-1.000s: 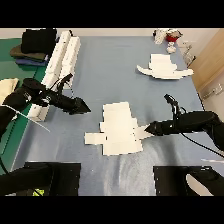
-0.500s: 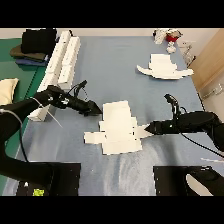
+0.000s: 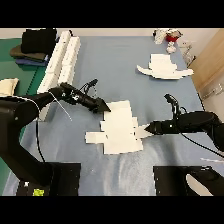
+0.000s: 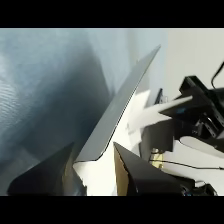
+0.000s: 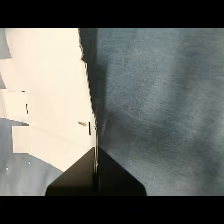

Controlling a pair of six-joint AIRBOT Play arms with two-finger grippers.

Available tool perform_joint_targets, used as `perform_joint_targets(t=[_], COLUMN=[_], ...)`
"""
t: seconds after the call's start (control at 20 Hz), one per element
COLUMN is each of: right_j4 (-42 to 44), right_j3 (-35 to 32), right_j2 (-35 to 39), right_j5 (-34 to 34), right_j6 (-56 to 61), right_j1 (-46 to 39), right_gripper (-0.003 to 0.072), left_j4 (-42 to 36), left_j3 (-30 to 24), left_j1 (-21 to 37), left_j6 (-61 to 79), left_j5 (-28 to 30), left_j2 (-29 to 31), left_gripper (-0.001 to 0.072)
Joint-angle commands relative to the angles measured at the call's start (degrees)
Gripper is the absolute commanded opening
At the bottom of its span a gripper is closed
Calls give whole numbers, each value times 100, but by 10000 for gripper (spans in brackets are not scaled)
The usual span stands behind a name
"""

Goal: Fold the box.

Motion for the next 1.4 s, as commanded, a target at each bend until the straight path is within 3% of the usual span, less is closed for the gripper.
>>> perform_joint_targets(t=[0.0,0.1,0.4,0.45,0.5,1.15,1.2,1.35], right_j4=[-2,0,-4,-4,-4,-7,-7,-7], right_j3=[-2,-2,-2,-2,-2,-2,-2,-2], right_j2=[4,4,4,4,4,4,4,4], right_j5=[4,4,4,4,4,2,4,7], right_j6=[0,0,-2,-2,-2,-28,-44,-63], right_j1=[4,4,4,4,4,4,4,4], right_gripper=[-1,-1,-1,0,-1,-1,-1,0], left_j4=[63,227,247,258,271,595,595,586], left_j3=[105,109,205,254,313,503,503,503], left_j1=[-26,-26,-46,-76,-140,-348,-348,-348], left_j6=[291,385,457,474,562,529,553,706], left_j5=[-826,-1121,-1108,-1088,-1088,-1108,-1110,-1104], left_j2=[-83,-81,-83,-83,-83,-83,-83,-83], left_gripper=[352,352,349,285,164,163,37,15])
